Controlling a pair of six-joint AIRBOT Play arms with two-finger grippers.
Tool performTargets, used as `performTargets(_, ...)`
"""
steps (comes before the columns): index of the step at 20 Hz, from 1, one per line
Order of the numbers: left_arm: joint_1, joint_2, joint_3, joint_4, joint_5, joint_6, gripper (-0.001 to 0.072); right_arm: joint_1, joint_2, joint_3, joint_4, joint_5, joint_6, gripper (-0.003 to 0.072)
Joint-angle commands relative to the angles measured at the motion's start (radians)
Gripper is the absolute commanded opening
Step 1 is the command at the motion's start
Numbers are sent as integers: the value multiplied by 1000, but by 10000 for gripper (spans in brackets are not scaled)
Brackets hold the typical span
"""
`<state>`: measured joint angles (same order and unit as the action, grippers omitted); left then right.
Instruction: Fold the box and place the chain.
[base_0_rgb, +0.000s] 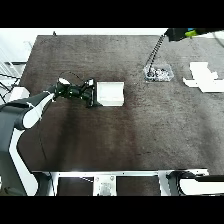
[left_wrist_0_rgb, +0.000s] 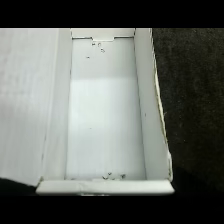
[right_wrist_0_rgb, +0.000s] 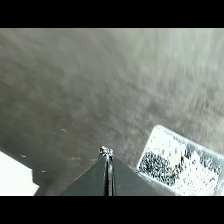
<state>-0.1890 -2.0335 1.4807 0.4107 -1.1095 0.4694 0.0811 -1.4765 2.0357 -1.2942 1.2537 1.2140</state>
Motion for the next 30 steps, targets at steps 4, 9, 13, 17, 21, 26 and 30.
performTargets(4, 0, 0, 0, 0, 0, 0, 515, 99, 138, -1, 1, 105, -4, 10)
performTargets(9, 0, 0, 0, 0, 0, 0, 515, 206, 143, -9, 1, 170, -15, 10)
performTargets(13, 0, 0, 0, 0, 0, 0, 515, 281, 143, -74, 2, 167, -15, 11)
performTargets(17, 0, 0, 0, 0, -2, 0, 516, 338, 132, -168, 4, 75, -15, 11)
performTargets(21, 0, 0, 0, 0, -2, 0, 515, 381, 88, -228, 4, -2, -15, 11)
performTargets(26, 0, 0, 0, 0, -2, 0, 516, 391, -1, -275, 5, -30, -14, 11)
performTargets(30, 0, 0, 0, 0, -2, 0, 515, 391, -19, -269, 3, -58, -15, 10)
